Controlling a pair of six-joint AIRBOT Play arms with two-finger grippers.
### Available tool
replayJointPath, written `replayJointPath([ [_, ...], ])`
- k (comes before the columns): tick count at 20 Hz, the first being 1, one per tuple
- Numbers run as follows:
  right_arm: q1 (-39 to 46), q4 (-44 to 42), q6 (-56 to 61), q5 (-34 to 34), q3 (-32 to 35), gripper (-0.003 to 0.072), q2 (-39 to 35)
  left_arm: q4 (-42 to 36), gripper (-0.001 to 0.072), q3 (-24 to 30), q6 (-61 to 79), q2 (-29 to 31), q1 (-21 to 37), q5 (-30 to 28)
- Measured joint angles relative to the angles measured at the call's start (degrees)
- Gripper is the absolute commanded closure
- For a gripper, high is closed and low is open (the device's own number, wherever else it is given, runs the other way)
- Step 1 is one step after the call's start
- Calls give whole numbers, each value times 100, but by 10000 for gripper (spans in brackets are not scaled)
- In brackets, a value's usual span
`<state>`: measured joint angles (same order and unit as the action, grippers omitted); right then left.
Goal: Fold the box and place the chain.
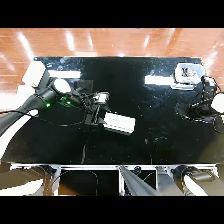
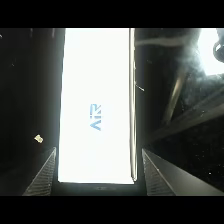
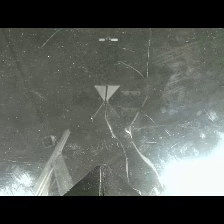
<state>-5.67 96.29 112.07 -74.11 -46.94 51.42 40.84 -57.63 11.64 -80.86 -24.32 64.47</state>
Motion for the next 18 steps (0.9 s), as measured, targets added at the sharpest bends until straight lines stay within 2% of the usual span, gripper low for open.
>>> replayJointPath([
  [10,0,2,0,136,0,656,0,-20,76,57,46,-221,-127,-369],
  [18,0,2,0,151,0,656,0,-81,76,55,61,-308,-219,-402],
])
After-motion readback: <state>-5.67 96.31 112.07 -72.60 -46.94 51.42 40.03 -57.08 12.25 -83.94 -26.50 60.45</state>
